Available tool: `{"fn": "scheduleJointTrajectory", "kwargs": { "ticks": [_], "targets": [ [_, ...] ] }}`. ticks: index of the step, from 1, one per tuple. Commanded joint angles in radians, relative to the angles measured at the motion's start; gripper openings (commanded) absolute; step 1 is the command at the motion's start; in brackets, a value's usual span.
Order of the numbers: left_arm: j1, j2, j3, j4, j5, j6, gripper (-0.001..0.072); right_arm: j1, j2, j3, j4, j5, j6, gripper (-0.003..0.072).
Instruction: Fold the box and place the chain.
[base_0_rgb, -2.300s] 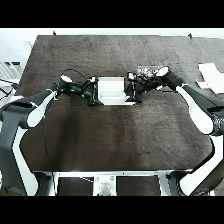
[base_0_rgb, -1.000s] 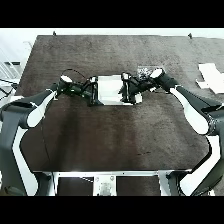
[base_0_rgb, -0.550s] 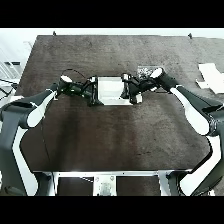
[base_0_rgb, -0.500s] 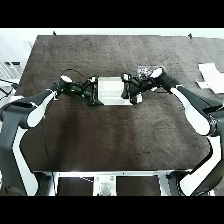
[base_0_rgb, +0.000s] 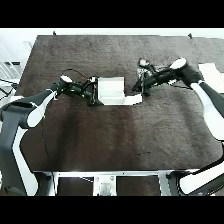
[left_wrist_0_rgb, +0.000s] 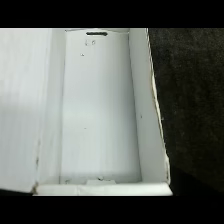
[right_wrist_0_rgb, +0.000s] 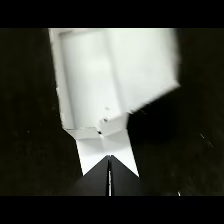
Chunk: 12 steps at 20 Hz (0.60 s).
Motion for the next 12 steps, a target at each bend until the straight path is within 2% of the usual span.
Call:
{"fn": "scheduleJointTrajectory", "kwargs": {
  "ticks": [1, 4, 8, 12],
  "targets": [
    [0.001, 0.000, 0.000, 0.000, 0.000, 0.001, 0.0408, -0.114, 0.032, -0.001, 0.090, 0.014, 0.335, 0.0007],
    [0.001, 0.000, 0.000, 0.000, 0.000, 0.001, 0.0407, -0.195, 0.025, -0.038, 0.090, 0.010, 0.554, 0.0006],
    [0.001, 0.000, 0.000, 0.000, 0.000, 0.001, 0.0408, -0.235, 0.000, -0.116, 0.086, -0.059, 0.666, 0.0006],
    [0.001, 0.000, 0.000, 0.000, 0.000, 0.001, 0.0407, -0.231, -0.084, -0.137, 0.086, -0.075, 0.762, 0.0005]
  ]
}}
